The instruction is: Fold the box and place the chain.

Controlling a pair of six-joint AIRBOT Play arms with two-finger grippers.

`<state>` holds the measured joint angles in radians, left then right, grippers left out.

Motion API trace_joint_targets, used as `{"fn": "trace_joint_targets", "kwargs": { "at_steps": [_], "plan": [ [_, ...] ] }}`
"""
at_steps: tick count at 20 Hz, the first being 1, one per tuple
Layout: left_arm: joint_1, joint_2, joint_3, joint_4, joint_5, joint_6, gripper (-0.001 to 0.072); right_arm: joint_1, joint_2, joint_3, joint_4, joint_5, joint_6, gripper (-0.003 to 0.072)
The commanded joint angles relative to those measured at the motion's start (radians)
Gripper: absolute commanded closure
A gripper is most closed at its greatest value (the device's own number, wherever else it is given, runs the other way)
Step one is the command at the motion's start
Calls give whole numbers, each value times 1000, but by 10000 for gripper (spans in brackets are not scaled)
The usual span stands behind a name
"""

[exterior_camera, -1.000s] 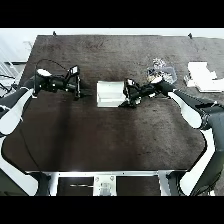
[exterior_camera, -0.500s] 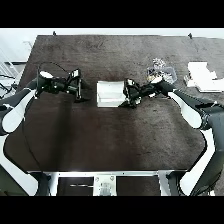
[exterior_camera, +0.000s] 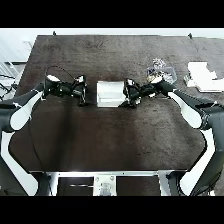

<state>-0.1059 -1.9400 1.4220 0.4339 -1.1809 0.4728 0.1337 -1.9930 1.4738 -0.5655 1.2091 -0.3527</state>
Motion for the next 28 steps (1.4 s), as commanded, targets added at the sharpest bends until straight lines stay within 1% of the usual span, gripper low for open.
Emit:
{"fn": "trace_joint_targets", "kwargs": {
  "at_steps": [1,8,12,23,24,28],
  "plan": [
    [-3,-5,1,-37,-6,9,22,0,0,0,0,0,0,162],
    [-5,-10,0,-35,-25,18,22,0,0,0,0,0,0,161],
    [-5,-10,0,8,-2,3,22,0,0,0,0,0,0,161],
    [-39,-11,0,6,38,3,20,0,0,0,0,0,0,161],
    [-39,-11,0,7,40,7,-11,0,0,0,0,0,0,161],
    [-39,-11,0,-5,34,10,-11,0,0,0,0,0,0,162]
  ]
}}
